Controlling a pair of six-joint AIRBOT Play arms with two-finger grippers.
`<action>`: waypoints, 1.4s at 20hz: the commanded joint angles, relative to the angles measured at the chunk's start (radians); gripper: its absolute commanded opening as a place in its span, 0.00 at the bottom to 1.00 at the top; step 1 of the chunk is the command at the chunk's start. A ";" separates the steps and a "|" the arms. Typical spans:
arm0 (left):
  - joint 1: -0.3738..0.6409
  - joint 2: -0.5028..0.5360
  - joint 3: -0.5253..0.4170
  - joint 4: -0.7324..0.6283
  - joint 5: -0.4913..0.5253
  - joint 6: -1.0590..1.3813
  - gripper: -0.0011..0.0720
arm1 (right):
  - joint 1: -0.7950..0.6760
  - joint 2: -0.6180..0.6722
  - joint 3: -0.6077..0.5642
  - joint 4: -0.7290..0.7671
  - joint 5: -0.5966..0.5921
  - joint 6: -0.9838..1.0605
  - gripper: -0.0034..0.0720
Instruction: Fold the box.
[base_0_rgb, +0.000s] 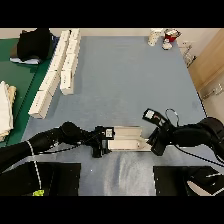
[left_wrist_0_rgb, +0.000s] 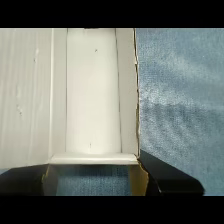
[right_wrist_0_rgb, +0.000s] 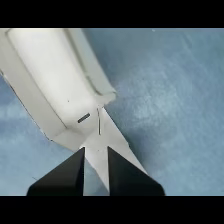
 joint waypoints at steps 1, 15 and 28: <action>0.000 0.001 0.001 0.001 0.000 0.000 0.66 | 0.000 0.013 0.031 0.052 -0.039 0.603 0.30; 0.000 0.001 0.001 0.000 0.000 0.000 0.66 | 0.128 -0.305 0.139 0.260 0.415 0.681 0.10; 0.000 0.001 0.001 0.001 0.000 0.000 0.66 | 0.114 -0.508 0.145 0.182 0.393 0.679 0.10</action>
